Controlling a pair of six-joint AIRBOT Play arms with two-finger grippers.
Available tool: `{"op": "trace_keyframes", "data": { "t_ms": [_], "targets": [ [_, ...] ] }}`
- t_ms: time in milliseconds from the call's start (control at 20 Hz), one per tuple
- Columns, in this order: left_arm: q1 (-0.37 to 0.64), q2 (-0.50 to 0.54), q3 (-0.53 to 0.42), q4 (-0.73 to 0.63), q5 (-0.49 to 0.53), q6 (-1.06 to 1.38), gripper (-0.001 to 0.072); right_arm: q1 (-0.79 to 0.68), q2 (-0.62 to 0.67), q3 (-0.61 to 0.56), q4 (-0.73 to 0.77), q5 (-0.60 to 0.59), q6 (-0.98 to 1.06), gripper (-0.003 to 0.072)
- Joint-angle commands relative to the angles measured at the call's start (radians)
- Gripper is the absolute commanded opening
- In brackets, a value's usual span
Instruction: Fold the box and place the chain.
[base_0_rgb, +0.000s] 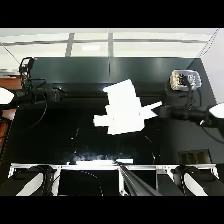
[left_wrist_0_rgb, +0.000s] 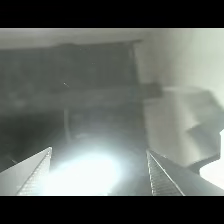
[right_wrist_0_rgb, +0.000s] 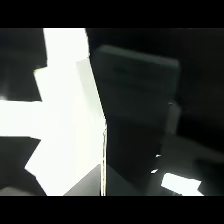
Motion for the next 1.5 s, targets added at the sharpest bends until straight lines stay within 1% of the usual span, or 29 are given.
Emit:
{"op": "trace_keyframes", "data": {
  "t_ms": [0,150,250,350,500,600,700,850,900,950,1000,1050,1100,1150,1250,1350,1400,1450],
  "targets": [
    [-0.024,-0.001,-0.048,-0.092,-0.001,0.001,0.0712,0.226,0.099,-0.145,-0.006,-0.348,0.014,0.0007],
    [-0.092,-0.006,-0.074,-0.148,-0.005,0.001,0.0711,0.394,0.097,-0.214,-0.004,-0.523,0.014,0.0007],
    [-0.139,-0.028,-0.071,-0.174,-0.035,0.027,0.0711,0.463,0.097,-0.241,-0.011,-0.567,0.008,0.0009],
    [-0.156,-0.061,-0.071,-0.2,-0.093,0.047,0.0711,0.489,0.097,-0.25,-0.011,-0.555,0.009,0.0009],
    [-0.143,-0.134,-0.071,-0.276,-0.214,0.118,0.0711,0.492,0.097,-0.25,-0.008,-0.555,0.009,0.0009],
    [-0.113,-0.18,-0.071,-0.313,-0.286,0.197,0.0711,0.492,0.097,-0.25,-0.008,-0.554,0.009,0.001],
    [-0.076,-0.225,-0.071,-0.363,-0.332,0.285,0.0711,0.492,0.097,-0.25,-0.008,-0.55,0.009,0.0011],
    [-0.057,-0.32,-0.071,-0.575,-0.387,0.519,0.0711,0.492,0.097,-0.25,-0.007,-0.529,0.009,0.0011],
    [-0.072,-0.35,-0.071,-0.644,-0.42,0.623,0.0711,0.492,0.097,-0.25,-0.007,-0.523,0.01,0.001],
    [-0.095,-0.377,-0.068,-0.686,-0.43,0.695,0.0711,0.492,0.097,-0.25,-0.007,-0.517,0.01,0.001],
    [-0.12,-0.401,-0.059,-0.685,-0.41,0.711,0.0711,0.492,0.097,-0.25,-0.007,-0.509,0.01,0.0011],
    [-0.148,-0.432,-0.042,-0.659,-0.385,0.711,0.0711,0.492,0.097,-0.25,-0.007,-0.505,0.01,0.0011],
    [-0.173,-0.465,-0.019,-0.627,-0.383,0.711,0.0711,0.492,0.097,-0.25,-0.007,-0.504,0.01,0.0011],
    [-0.197,-0.501,0.011,-0.592,-0.393,0.711,0.071,0.492,0.097,-0.25,-0.008,-0.504,0.01,0.0011],
    [-0.226,-0.555,0.063,-0.582,-0.431,0.711,0.0699,0.492,0.097,-0.25,-0.008,-0.503,0.01,0.0011],
    [-0.234,-0.593,0.101,-0.556,-0.479,0.713,0.0684,0.492,0.097,-0.25,-0.008,-0.506,0.01,0.0011],
    [-0.233,-0.607,0.114,-0.528,-0.5,0.712,0.0669,0.492,0.097,-0.25,-0.008,-0.506,0.01,0.0011],
    [-0.229,-0.615,0.12,-0.495,-0.512,0.713,0.0601,0.492,0.097,-0.25,-0.008,-0.506,0.01,0.0011]
  ]
}}
